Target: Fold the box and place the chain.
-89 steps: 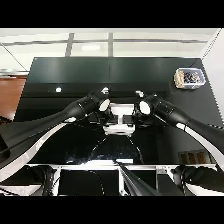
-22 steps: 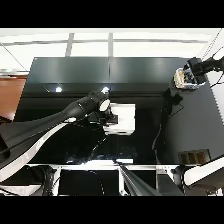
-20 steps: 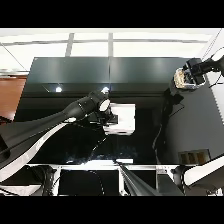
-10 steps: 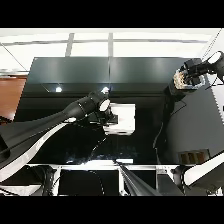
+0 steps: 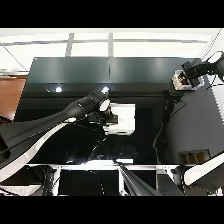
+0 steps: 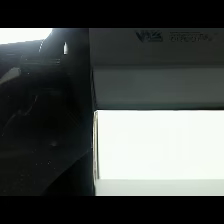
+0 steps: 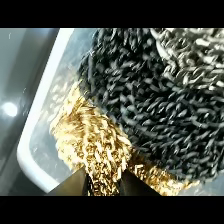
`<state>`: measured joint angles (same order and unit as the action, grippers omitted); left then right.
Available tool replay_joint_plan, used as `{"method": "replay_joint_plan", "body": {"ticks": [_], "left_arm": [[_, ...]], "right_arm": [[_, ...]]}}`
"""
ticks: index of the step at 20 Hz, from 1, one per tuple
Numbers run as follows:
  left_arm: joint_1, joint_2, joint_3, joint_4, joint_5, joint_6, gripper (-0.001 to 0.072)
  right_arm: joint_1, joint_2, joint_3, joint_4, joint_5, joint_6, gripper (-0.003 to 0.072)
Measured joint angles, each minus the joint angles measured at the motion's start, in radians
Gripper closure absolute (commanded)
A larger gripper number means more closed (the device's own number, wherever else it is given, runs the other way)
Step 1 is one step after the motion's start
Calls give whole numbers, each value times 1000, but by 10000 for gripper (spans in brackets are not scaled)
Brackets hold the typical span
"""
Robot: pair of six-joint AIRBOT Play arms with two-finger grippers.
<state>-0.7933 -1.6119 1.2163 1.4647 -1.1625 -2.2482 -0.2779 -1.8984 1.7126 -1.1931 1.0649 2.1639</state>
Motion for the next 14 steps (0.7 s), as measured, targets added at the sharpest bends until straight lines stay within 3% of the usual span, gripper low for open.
{"method": "replay_joint_plan", "body": {"ticks": [14], "left_arm": [[0, 0, 0, 0, 0, 0, 683]], "right_arm": [[-50, 341, 48, 8, 37, -319, 674]]}}
